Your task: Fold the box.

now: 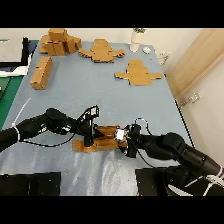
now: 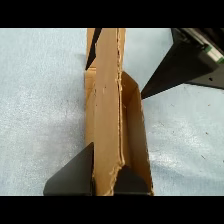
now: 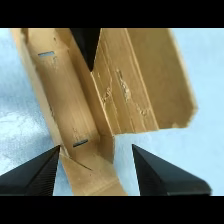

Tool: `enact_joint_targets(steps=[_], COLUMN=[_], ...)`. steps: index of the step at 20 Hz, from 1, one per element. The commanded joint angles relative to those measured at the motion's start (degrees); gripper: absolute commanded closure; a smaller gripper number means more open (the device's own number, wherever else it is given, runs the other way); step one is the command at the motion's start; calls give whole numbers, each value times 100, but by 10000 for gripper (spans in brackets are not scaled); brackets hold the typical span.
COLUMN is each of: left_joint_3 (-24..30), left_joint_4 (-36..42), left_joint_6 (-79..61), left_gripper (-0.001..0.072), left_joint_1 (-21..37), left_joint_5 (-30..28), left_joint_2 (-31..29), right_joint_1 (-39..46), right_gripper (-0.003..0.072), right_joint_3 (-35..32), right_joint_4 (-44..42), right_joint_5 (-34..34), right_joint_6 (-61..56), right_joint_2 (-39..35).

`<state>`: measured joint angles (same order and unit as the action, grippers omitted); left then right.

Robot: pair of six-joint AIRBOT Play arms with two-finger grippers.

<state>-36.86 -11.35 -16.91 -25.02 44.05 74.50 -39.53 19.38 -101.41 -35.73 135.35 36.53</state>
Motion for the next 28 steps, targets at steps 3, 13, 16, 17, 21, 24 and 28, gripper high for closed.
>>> enact_joint_targets(steps=[3,13,16,17,21,24,28], left_joint_3=[2,2,2,2,2,2,2], left_joint_4=[0,0,0,0,0,0,0], left_joint_6=[-2,-2,-2,-2,-2,-2,-2], left_gripper=[696,696,696,696,696,696,696], left_joint_1=[0,0,0,0,0,0,0], left_joint_5=[-2,0,0,0,0,0,0], left_joint_2=[4,4,4,4,4,4,4], right_joint_1=[1069,1062,1062,1062,1062,1062,1062], right_gripper=[-34,-34,-33,-33,-32,-32,-28], right_joint_3=[452,822,822,822,822,817,817], right_joint_4=[-2455,-2315,-1954,-1919,-1956,-2013,-2061], right_joint_5=[-966,-1080,-1099,-1141,-1102,-1104,-1084], right_joint_6=[2988,3110,3110,3112,3117,3117,3121], right_joint_2=[1215,2063,2063,2065,2068,2068,2149])
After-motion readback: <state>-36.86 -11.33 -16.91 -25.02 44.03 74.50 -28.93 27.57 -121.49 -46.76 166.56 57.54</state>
